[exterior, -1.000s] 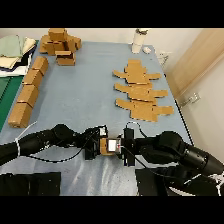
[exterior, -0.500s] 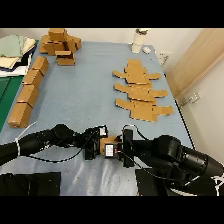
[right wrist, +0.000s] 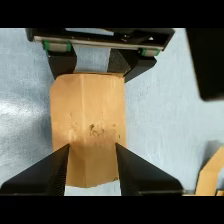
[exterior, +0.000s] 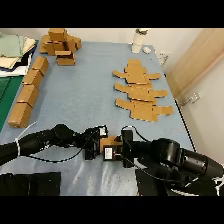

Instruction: Fold the box.

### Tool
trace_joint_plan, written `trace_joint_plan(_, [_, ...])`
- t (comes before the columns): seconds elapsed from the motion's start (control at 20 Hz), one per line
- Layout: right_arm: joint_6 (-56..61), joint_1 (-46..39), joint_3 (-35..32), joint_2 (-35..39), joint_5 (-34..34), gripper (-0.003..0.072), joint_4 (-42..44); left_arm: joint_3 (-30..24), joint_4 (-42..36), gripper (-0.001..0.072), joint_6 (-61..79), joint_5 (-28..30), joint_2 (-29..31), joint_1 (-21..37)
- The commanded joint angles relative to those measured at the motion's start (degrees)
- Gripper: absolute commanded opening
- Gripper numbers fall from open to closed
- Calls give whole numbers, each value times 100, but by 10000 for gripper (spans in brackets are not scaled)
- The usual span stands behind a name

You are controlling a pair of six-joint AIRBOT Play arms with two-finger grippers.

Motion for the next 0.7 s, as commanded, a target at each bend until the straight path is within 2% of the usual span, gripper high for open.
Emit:
trace_joint_plan(0.0, [1421,798,4,-4,-122,464,-1370,7,0,478,0,0,-2,-2])
trace_joint_plan(0.05, [1950,1126,0,-9,-236,463,-1910,7,0,478,0,0,-2,-2])
trace_joint_plan(0.15, [2542,1574,-2,-52,-459,464,-2463,7,0,478,0,0,-2,-2])
trace_joint_plan(0.45, [2771,1720,0,-433,-538,464,-2485,7,0,478,0,2,-2,-2])
trace_joint_plan(0.65, [2771,1720,4,-437,-535,464,-2474,7,0,478,0,0,-2,-2])
